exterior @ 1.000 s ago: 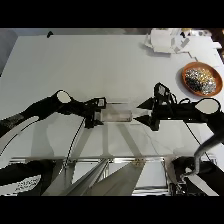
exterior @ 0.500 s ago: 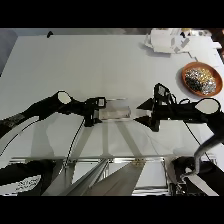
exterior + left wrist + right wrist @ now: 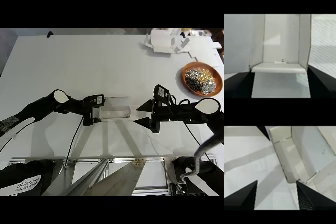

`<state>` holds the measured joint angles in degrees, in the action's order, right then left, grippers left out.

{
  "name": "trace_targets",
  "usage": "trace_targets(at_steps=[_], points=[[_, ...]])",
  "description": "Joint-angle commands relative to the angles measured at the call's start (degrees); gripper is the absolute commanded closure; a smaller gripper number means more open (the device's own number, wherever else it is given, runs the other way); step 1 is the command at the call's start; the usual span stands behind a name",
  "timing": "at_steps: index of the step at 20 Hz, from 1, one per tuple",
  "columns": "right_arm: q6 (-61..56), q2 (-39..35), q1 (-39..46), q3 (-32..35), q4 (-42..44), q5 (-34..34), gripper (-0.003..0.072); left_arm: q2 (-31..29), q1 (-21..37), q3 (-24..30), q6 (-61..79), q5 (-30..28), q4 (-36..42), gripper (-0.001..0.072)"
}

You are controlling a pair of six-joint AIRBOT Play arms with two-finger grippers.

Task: Fold the box and place the chain.

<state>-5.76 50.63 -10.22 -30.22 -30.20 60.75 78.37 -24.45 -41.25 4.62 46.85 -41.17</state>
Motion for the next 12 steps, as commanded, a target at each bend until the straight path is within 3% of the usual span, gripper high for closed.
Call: trace_targets(at_steps=[1, 5, 12], points=[[0.2, -0.02, -0.02, -0.07, 0.02, 0.09, 0.0188, -0.55, 0.11, -0.04, -0.61, 1.27, 0.39, 0.0007], [0.2, -0.02, -0.02, -0.07, 0.04, 0.09, 0.0188, 0.46, 0.09, -0.04, 0.33, -0.07, 0.55, 0.0007], [0.2, -0.02, -0.02, -0.07, 0.04, 0.07, 0.0189, 3.65, 0.07, 0.0, 6.1, -2.86, 9.84, 0.0014]])
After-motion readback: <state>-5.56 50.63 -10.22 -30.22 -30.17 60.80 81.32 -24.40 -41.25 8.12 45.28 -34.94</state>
